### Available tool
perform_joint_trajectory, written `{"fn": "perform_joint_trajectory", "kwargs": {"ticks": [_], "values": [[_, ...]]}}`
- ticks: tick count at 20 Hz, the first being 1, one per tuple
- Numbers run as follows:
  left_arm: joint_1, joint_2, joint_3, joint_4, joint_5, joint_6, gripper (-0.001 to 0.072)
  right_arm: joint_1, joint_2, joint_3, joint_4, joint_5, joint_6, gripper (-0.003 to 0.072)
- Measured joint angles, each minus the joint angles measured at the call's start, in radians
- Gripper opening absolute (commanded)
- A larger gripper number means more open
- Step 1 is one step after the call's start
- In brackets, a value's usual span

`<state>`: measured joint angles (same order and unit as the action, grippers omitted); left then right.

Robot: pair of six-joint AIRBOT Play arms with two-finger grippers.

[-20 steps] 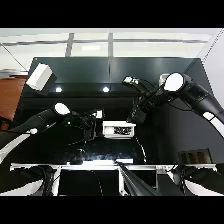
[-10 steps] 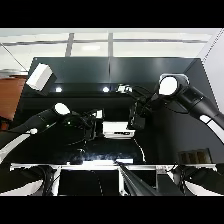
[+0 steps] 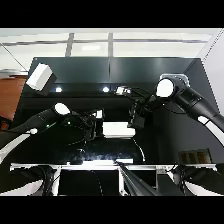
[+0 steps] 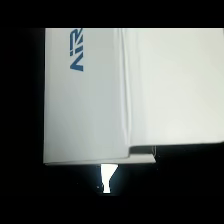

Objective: Fold the box and place the chain.

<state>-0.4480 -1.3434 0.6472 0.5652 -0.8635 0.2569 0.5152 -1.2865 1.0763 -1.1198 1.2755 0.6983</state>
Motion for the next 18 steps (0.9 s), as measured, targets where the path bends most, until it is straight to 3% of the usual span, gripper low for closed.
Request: {"fn": "perform_joint_trajectory", "kwargs": {"ticks": [8, 18], "values": [[0.0, 0.0, 0.0, 0.0, 0.0, 0.0, 0.049, 0.005, 0.051, -0.001, 0.004, 0.071, 0.031, 0.0698], [0.0, 0.0, 0.0, 0.0, -0.001, 0.0, 0.0491, 0.024, 0.034, -0.041, -0.037, 0.007, 0.053, 0.0697]]}}
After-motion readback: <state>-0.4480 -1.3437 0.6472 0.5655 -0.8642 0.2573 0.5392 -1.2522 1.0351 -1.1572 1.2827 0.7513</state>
